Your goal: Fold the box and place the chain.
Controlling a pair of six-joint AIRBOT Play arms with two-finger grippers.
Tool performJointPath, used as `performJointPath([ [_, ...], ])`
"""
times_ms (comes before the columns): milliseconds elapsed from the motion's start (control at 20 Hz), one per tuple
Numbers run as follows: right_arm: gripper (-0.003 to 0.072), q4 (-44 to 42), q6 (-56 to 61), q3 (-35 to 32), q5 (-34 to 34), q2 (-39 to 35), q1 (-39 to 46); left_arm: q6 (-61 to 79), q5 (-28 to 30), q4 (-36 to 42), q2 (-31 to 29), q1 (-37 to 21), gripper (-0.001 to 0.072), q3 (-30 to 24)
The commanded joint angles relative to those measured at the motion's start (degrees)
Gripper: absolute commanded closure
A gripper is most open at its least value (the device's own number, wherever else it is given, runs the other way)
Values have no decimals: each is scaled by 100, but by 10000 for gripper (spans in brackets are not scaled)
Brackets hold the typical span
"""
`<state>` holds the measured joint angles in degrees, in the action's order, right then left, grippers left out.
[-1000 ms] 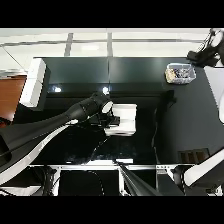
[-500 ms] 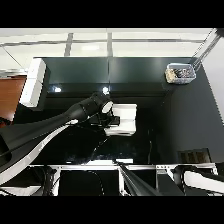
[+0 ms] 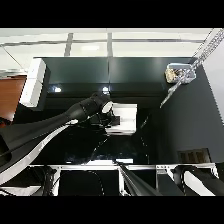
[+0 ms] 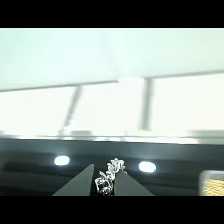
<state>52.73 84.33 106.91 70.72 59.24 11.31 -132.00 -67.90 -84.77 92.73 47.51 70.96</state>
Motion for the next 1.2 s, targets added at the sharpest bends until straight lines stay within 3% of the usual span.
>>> performJointPath([
  [0,671,-979,-87,4,219,-188,-192,0,20,0,0,-4,681,2],
  [450,670,-1064,7,2,1869,-186,-1423,2,20,-2,0,-4,681,2],
  [900,670,-1119,96,-234,1816,-164,-1464,2,17,-4,0,-4,681,2],
  [1150,669,-1620,92,-505,1823,-164,-1467,2,20,-4,0,-4,681,2],
])
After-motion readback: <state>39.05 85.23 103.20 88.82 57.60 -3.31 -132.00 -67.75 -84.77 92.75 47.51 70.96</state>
